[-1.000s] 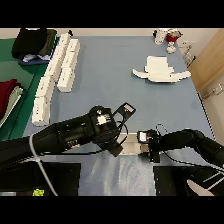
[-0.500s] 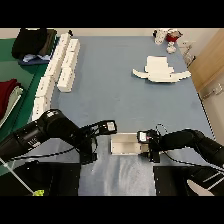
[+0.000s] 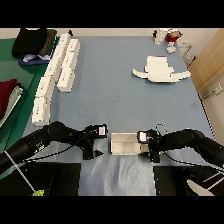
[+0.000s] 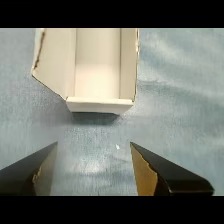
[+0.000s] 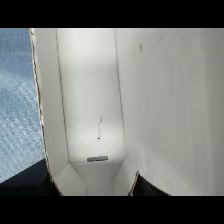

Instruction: Fold the box.

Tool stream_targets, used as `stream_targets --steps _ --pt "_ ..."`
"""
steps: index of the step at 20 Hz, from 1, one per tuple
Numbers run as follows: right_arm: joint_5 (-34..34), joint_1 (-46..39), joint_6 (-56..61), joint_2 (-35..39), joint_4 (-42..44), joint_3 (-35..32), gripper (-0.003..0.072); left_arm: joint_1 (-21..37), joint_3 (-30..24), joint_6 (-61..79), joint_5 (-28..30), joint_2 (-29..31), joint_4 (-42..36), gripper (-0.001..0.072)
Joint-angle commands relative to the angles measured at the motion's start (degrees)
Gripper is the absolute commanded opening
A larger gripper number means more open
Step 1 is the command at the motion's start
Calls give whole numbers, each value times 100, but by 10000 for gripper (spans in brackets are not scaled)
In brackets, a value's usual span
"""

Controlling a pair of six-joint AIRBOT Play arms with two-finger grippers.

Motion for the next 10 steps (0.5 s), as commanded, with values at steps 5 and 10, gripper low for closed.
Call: stream_targets --steps 5,10 --pt "0 2 0 4 2 4 508 -199 -129 1191 330 -549 -935 700" --pt "0 2 0 4 0 4 508 -636 -129 1322 962 -870 -1419 701"
